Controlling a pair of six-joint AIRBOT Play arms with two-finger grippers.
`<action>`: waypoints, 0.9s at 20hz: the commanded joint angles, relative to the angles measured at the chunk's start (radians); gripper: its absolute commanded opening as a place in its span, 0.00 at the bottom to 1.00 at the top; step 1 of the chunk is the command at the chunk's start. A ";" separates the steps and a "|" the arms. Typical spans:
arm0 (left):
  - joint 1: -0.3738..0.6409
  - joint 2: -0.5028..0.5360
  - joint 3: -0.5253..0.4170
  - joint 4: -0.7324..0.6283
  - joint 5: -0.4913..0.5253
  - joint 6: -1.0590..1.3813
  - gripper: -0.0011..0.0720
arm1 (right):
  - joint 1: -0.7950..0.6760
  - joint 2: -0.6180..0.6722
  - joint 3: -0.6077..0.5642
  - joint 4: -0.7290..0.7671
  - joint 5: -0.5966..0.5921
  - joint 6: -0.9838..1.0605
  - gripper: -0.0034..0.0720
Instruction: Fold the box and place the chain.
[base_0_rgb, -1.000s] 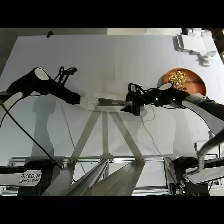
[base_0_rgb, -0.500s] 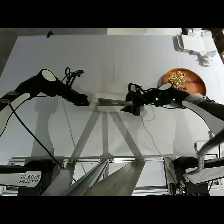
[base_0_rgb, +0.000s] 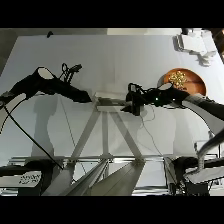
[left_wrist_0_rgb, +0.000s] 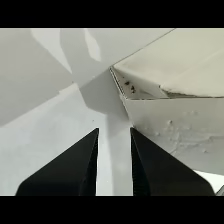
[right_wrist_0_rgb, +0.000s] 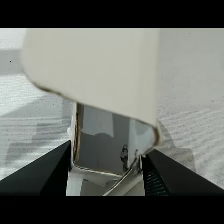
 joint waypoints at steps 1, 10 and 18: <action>-0.001 0.002 -0.001 0.002 0.021 0.020 0.33 | 0.000 0.000 0.001 0.000 0.000 0.000 0.53; -0.002 0.002 -0.041 -0.016 0.069 0.025 0.74 | 0.000 0.000 0.001 0.000 0.000 0.000 0.53; 0.034 0.080 -0.056 0.000 0.082 0.022 0.89 | 0.000 0.000 0.001 0.000 0.000 0.000 0.53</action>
